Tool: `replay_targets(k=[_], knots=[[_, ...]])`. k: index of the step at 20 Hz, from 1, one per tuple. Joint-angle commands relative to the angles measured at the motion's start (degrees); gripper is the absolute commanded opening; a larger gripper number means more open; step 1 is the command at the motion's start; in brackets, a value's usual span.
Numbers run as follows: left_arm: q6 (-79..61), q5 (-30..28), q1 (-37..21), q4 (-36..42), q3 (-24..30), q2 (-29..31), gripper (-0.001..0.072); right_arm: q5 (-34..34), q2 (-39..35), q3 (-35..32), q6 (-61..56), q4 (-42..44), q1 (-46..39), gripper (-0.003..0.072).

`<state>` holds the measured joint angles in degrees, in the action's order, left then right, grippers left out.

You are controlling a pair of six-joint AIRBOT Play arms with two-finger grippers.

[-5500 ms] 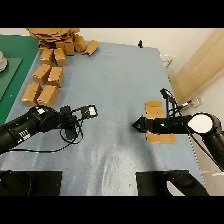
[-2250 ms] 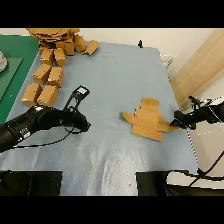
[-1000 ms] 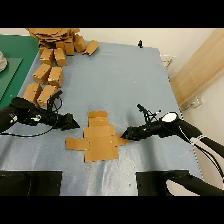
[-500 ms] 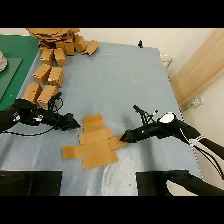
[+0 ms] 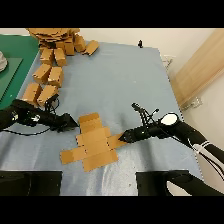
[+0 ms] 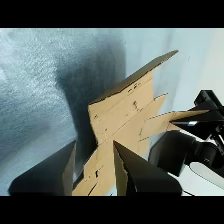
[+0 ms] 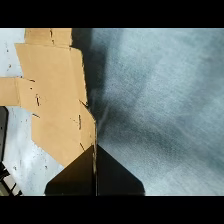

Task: Fold the box.

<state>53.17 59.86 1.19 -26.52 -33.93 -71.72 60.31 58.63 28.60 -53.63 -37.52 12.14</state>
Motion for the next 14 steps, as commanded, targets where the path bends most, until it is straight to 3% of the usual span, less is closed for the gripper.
replay_targets(k=[1, 7, 14], knots=[[-1.2, 0.11, 1.2, 0.42, 0.0, -1.73, 0.0365, 0.37, -0.44, 0.0, 0.13, -0.07, 0.13, 0.0003], [-8.9, 0.09, 4.44, 11.21, 0.0, -6.08, 0.0365, 0.96, -0.44, 0.0, 0.13, -0.07, 0.13, 0.0003], [-9.14, -0.72, 5.16, 10.67, 0.0, -6.86, 0.0365, 1.38, -0.44, -0.02, 0.11, -0.13, 0.13, 0.0003]])
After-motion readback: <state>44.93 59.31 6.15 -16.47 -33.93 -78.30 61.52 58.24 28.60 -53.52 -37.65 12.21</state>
